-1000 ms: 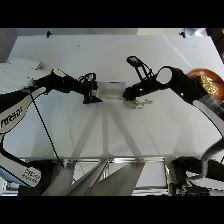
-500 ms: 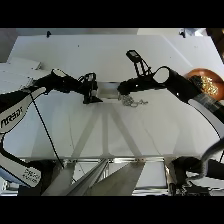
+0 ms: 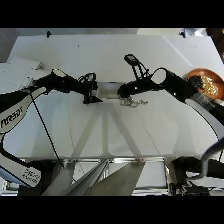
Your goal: Fold the box and place the chain.
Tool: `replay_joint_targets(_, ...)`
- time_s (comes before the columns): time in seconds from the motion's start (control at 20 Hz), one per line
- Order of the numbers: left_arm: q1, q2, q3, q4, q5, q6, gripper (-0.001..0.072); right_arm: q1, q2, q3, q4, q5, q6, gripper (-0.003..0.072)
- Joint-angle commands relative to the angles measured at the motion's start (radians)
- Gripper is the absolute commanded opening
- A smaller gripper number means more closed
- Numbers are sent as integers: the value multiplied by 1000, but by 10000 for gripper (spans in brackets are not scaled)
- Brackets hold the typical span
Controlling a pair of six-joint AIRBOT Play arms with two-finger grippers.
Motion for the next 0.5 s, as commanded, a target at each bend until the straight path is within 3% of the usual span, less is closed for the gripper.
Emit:
replay_joint_targets(0.0, 0, 0, 0, 0, 0, 0, 413, 0, 1, 1, -4, 26, 0, 234)
replay_joint_targets(0.45, 0, 0, 0, 0, 0, 0, 413, 0, 27, 1, -61, 37, 0, 259)
